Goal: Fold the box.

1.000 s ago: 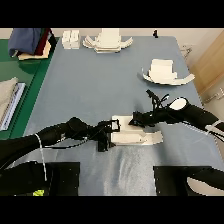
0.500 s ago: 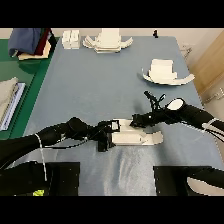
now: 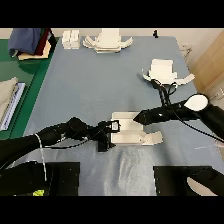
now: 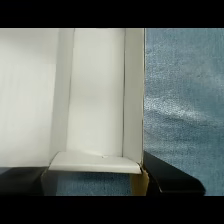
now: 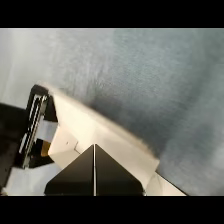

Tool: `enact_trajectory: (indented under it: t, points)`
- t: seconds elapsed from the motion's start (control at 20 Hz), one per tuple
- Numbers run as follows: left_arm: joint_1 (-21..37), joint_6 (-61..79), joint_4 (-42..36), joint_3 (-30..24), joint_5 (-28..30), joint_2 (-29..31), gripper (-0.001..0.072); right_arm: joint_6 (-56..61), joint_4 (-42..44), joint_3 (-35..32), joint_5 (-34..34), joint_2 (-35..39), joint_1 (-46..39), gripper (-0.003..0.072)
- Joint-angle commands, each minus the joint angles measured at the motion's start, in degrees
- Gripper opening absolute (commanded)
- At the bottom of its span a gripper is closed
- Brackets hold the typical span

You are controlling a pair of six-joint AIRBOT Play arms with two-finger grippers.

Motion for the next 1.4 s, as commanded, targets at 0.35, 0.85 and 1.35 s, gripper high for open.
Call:
enact_trajectory:
  t: [0.35, 0.85, 1.35]
  points:
    - [-0.02, -0.07, -0.11, 0.00, 0.04, -0.02, 0.0522, -14.47, -25.55, -6.16, 20.33, 12.94, 0.04, 0.0601]
    - [-0.02, -0.07, -0.11, 0.00, -0.04, -0.02, 0.0522, -40.68, -24.39, -11.85, -2.91, 5.40, 4.52, 0.0637]
    - [-0.02, -0.07, -0.11, 0.00, 0.00, -0.02, 0.0522, -42.27, -22.82, -11.85, -6.34, 4.26, 12.66, 0.0152]
